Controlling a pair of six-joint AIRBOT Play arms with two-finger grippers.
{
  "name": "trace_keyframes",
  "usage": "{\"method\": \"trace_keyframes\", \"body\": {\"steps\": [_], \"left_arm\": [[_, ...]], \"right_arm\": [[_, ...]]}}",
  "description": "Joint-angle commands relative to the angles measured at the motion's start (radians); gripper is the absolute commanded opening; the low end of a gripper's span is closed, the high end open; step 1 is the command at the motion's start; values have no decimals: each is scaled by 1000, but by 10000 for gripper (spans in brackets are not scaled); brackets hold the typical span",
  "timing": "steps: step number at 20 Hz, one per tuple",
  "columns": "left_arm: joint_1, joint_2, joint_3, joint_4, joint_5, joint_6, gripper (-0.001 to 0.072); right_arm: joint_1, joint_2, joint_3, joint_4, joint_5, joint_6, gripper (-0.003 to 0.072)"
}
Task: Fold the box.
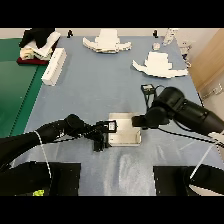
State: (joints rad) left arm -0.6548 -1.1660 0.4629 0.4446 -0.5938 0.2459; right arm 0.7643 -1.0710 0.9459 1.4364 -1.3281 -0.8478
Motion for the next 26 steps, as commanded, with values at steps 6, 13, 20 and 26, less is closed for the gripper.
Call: {"method": "trace_keyframes", "body": {"steps": [6, 13, 20, 26], "left_arm": [[0, 0, 0, 1, 0, 0, 462], [0, 0, 0, 1, 0, 0, 462], [0, 0, 0, 1, 0, 0, 462], [0, 0, 0, 0, 0, 0, 462]], "right_arm": [[-499, -86, -56, 306, 168, -441, 0], [-699, -410, 42, 1044, 70, -1071, 0], [-562, -459, 116, 1046, -161, -1216, 0], [-391, -344, 65, 899, -119, -1285, 1]]}}
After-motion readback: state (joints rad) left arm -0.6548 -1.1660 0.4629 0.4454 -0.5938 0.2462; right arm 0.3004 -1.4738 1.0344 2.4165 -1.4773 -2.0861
